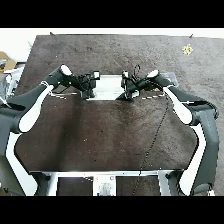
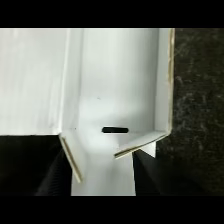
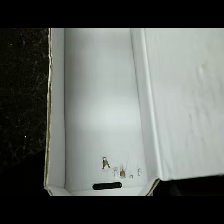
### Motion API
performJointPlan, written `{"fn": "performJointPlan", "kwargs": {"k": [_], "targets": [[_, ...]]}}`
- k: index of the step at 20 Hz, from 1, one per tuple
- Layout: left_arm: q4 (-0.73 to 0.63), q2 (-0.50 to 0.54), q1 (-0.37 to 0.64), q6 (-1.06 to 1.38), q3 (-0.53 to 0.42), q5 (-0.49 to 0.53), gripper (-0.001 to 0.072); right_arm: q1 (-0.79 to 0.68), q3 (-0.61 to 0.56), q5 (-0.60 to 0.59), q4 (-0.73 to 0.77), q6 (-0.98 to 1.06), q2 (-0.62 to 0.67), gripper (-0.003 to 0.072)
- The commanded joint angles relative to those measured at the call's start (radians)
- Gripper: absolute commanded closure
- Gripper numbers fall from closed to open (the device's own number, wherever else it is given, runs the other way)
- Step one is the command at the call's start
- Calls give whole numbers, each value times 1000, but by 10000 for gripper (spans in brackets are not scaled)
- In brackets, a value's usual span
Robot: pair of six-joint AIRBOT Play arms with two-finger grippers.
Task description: Fold the box and place the chain.
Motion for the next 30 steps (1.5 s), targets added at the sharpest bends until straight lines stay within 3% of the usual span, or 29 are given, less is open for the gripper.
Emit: {"fn": "performJointPlan", "kwargs": {"k": [1,5,7,8,13,25,26,27,28,30], "targets": [[1,-1,0,-25,0,-43,457,1,0,0,0,0,0,245],[-15,-1,0,-52,0,-49,471,1,0,0,0,0,0,245],[-42,-1,0,-51,0,-47,572,1,0,0,0,0,0,245],[-64,-1,0,-50,0,-45,580,1,0,0,0,0,0,245],[-193,-16,0,4,0,-26,578,1,0,0,0,0,0,245],[-255,-49,0,66,0,-50,576,1,0,0,0,0,0,245],[-254,-49,0,66,0,-50,501,1,0,0,0,0,0,245],[-254,-49,0,64,0,-49,181,1,0,0,0,0,0,245],[-254,-49,0,51,0,-42,-11,1,0,0,0,0,0,245],[-250,-49,0,37,0,-39,3,1,0,0,0,0,0,245]]}}
